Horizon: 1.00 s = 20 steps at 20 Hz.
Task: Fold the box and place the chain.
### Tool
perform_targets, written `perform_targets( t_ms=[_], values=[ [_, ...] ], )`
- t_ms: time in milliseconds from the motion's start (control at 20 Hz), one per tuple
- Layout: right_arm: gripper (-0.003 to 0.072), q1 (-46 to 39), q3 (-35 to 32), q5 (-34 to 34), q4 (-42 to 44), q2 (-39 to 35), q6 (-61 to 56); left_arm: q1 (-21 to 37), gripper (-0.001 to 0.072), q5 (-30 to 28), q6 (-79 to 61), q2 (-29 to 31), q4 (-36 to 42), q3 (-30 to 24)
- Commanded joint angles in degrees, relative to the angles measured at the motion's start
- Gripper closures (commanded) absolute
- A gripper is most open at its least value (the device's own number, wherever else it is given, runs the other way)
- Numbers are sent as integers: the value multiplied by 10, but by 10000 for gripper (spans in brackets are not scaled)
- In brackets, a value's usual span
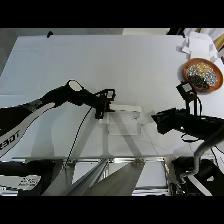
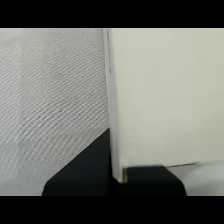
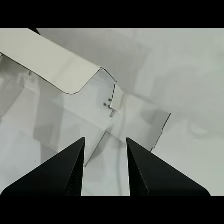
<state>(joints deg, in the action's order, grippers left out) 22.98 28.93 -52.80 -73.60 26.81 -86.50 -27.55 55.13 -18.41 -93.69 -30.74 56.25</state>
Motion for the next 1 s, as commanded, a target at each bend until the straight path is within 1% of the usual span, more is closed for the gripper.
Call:
perform_targets(
  t_ms=[0,850,950],
  values=[
    [385,0,0,1,0,0,0,0,710,22,4,-16,-9,7],
    [386,0,0,1,0,0,0,0,701,21,5,-19,-13,7],
    [390,0,0,-1,0,0,28,0,701,24,5,-19,-13,7]
  ],
)
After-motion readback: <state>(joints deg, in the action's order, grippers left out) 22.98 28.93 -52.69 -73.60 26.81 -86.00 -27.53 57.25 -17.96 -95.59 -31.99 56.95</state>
